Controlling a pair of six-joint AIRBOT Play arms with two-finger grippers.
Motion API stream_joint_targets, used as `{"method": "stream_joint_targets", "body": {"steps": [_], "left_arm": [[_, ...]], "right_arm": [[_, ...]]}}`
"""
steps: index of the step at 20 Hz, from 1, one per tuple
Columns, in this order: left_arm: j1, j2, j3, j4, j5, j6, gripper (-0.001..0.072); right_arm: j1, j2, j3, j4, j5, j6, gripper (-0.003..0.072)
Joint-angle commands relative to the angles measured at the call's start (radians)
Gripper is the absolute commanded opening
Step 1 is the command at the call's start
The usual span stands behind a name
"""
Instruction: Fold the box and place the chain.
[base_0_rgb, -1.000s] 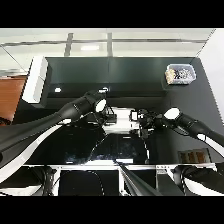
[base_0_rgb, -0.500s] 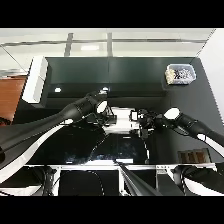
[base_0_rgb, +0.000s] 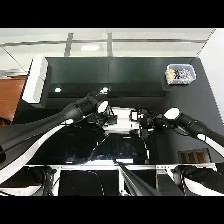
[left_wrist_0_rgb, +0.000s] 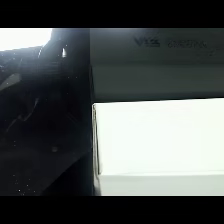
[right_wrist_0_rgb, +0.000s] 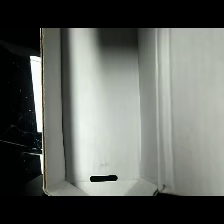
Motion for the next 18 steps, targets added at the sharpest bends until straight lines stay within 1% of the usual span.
{"method": "stream_joint_targets", "body": {"steps": [1,2,3,4,5,10,13,17,18], "left_arm": [[-0.001,-0.001,0.01,-0.001,0.001,0.003,0.0026],[0.0,-0.001,0.013,-0.006,0.001,0.004,0.0054],[0.0,-0.001,0.016,-0.003,0.0,0.004,0.0231],[0.0,-0.001,0.016,-0.003,0.002,0.004,0.0443],[0.0,-0.001,0.016,-0.002,0.001,0.004,0.0535],[0.0,-0.001,0.016,0.026,-0.028,0.008,0.0535],[0.0,-0.002,0.016,0.025,-0.027,0.008,0.0534],[0.0,-0.005,0.016,0.05,-0.027,0.001,0.0527],[0.0,-0.006,0.016,0.05,-0.026,-0.003,0.0489]], "right_arm": [[0.001,0.0,0.0,0.0,0.0,-0.001,0.0345],[0.001,0.0,0.0,0.0,0.0,-0.001,0.0345],[0.001,0.0,0.0,0.0,0.0,-0.001,0.0345],[0.001,0.0,0.0,0.0,0.0,-0.001,0.0345],[0.001,0.0,0.0,0.0,0.0,-0.001,0.0345],[0.001,0.0,0.0,0.0,0.0,-0.001,0.0345],[0.001,0.0,0.0,0.0,-0.002,-0.001,0.0345],[0.001,0.0,0.0,0.0,-0.039,-0.001,0.0345],[0.001,0.0,0.0,0.0,-0.038,-0.001,0.0345]]}}
